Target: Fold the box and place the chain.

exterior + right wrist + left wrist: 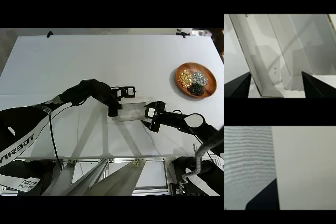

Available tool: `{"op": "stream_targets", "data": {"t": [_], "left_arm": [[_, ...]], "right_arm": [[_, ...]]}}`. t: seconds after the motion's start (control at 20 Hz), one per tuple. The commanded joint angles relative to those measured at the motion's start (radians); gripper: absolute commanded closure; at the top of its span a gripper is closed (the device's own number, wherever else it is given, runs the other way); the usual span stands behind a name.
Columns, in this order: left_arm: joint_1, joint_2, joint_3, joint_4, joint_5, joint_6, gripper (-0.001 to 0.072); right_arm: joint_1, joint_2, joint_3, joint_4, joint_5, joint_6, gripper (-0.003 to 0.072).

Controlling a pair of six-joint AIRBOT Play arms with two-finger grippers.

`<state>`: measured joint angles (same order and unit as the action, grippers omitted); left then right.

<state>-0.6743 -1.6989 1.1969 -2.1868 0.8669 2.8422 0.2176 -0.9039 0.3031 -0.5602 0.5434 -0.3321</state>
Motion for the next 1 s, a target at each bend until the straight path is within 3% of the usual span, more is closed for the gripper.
{"op": "stream_targets", "data": {"t": [0.0, 0.95], "left_arm": [[0.000, 0.001, 0.001, 0.001, 0.000, 0.000, 0.0697], [0.000, 0.001, 0.001, 0.001, 0.001, 0.000, 0.0697]], "right_arm": [[-0.059, -0.002, 0.005, 0.034, 0.059, -0.043, -0.0018], [-0.160, -0.009, 0.016, 0.106, 0.160, -0.148, -0.0025]]}}
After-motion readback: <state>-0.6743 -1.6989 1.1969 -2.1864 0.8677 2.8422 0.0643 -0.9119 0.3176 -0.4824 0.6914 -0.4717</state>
